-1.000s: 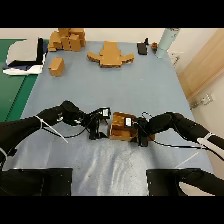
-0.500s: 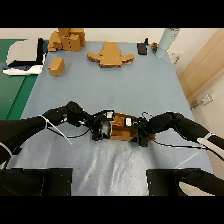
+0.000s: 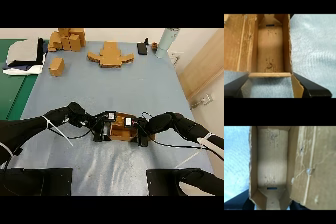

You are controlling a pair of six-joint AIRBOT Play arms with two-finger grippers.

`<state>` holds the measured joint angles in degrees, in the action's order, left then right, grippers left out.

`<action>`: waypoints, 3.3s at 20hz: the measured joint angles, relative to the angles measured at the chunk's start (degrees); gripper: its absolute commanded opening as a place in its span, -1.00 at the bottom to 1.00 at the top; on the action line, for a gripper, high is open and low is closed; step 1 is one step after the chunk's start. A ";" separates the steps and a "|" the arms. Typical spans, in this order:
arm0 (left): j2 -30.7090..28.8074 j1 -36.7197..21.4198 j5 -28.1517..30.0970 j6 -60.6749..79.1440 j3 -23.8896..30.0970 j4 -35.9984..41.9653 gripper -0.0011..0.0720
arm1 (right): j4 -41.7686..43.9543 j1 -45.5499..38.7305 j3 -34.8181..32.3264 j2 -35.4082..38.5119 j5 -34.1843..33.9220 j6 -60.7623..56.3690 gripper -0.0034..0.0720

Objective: Fold the box.

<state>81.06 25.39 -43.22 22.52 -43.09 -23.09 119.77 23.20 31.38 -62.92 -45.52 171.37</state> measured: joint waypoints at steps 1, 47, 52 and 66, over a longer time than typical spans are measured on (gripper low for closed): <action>0.00 0.04 -0.02 -0.02 0.00 -0.04 0.96 | -0.02 0.00 0.00 0.00 0.00 0.02 0.43; 0.00 2.86 2.60 -7.08 -0.02 -2.40 0.66 | -0.04 0.02 0.00 0.00 0.02 0.09 0.43; 0.00 2.86 2.36 -7.13 -0.02 -2.43 0.66 | -0.04 0.02 0.00 0.00 0.00 0.07 0.43; 0.00 2.86 2.23 -7.15 -0.02 -2.43 0.66 | -0.04 0.02 0.00 0.00 0.00 0.07 0.43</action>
<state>81.06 28.25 -40.99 15.38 -43.11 -25.52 119.72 23.22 31.38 -62.92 -45.52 171.43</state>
